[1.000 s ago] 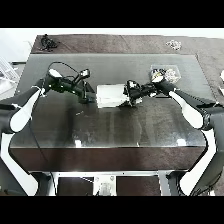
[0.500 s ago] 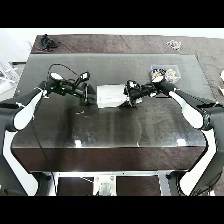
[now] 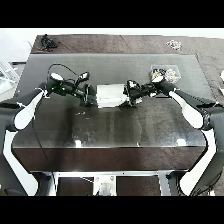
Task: Fold the box and place the chain.
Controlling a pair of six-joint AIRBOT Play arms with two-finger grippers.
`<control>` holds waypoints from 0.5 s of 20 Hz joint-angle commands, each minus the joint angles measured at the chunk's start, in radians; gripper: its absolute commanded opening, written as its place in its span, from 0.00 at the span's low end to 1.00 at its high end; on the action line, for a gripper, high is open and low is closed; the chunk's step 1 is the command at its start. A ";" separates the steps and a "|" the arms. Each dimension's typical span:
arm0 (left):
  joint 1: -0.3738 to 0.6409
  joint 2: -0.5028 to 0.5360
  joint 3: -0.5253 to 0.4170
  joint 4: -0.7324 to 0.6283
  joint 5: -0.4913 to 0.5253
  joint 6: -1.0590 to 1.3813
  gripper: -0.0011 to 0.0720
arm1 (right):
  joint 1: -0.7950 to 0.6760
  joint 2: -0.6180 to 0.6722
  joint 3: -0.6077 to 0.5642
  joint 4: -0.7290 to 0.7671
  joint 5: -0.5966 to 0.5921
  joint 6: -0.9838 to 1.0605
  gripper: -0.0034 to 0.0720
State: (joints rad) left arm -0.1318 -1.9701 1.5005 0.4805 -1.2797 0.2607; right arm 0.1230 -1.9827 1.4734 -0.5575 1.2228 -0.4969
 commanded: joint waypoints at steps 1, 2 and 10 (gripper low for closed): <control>-0.001 -0.014 0.000 -0.013 0.008 0.002 1.00 | 0.000 0.001 0.000 -0.001 0.002 0.000 0.73; -0.006 -0.022 0.000 -0.013 0.019 0.002 1.00 | 0.000 0.001 0.000 -0.001 0.002 0.000 0.73; -0.048 -0.044 0.000 -0.033 0.176 0.031 1.00 | 0.000 0.001 0.000 -0.001 0.002 0.000 0.73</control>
